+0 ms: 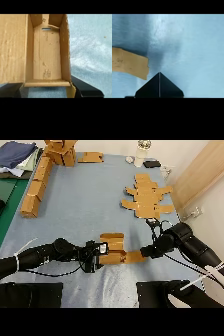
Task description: Fold the box.
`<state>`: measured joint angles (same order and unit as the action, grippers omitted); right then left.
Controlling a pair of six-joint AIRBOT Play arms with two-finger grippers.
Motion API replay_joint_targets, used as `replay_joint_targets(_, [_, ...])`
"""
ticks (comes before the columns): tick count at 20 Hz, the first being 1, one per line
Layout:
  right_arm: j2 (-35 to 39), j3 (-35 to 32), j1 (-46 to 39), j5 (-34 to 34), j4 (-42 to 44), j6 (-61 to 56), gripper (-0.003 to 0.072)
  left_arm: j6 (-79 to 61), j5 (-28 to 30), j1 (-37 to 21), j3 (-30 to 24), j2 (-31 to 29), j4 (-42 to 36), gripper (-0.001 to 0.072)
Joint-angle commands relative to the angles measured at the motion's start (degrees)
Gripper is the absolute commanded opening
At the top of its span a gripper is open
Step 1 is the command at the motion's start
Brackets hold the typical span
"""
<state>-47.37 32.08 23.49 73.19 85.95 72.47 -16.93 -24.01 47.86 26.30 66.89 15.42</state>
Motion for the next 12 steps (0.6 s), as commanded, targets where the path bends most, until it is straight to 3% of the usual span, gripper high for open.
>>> replay_joint_targets(1, [-0.92,-4.79,-1.73,-5.38,9.09,-4.52,0.0003,0.02,-0.02,-0.02,0.04,0.02,0.00,0.0607])
replay_joint_targets(7, [-0.85,-6.56,-1.70,-11.47,18.93,-1.03,0.0002,0.02,-0.04,0.00,0.04,0.02,0.00,0.0607])
replay_joint_targets(12, [2.14,-6.54,-1.73,-9.25,17.03,-0.26,0.0002,0.02,-0.04,0.00,0.04,0.02,0.00,0.0607])
